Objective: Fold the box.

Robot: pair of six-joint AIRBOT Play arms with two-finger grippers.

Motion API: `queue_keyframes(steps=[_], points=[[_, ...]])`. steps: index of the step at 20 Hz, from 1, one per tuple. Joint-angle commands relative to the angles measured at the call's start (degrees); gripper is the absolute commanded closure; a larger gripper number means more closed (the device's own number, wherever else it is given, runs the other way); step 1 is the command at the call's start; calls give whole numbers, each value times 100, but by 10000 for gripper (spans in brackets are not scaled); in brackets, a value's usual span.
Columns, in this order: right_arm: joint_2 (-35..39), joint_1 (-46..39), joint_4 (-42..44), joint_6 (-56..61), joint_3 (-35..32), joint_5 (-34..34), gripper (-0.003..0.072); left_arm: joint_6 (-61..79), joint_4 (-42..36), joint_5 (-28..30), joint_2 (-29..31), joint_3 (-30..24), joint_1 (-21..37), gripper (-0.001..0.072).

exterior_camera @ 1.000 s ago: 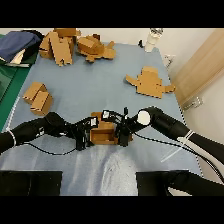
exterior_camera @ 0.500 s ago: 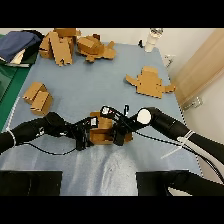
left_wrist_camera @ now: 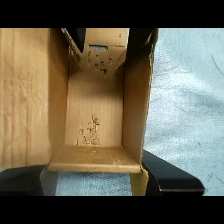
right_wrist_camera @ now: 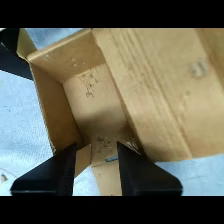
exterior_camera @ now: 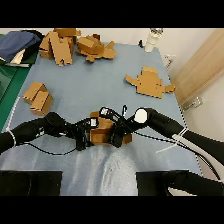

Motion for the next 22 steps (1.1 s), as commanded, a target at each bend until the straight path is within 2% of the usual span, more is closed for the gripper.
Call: queue_keyframes(steps=[1, 7, 8, 10, 12, 13, 15, 18, 22], points=[[-48, 4, 17, 0, -4, 129, 273, -11, -9, 7, 2, 0, 2, 477], [87, -304, -481, 522, 24, 44, 290, -13, -7, 7, 2, -2, 2, 477], [219, -494, -601, 693, 28, 87, 366, -13, -7, 7, 2, -2, 2, 477], [507, -962, -1049, 1099, 22, 245, 376, -11, -7, 7, 2, 0, 2, 477], [837, -1506, -1064, 1425, 22, 223, 412, -13, -7, 7, 2, -2, 2, 477], [1008, -1786, -1029, 1742, 22, 79, 544, -13, -7, 7, 2, 0, 2, 477], [1191, -2291, -1137, 2505, -13, -107, 668, -13, -7, 7, 2, 0, 2, 477], [1019, -2734, -1176, 3265, -306, 52, 681, -13, -9, 9, 2, 0, 2, 477], [634, -2649, -654, 3523, -870, 39, 681, -11, -9, 7, 2, 0, 2, 477]])
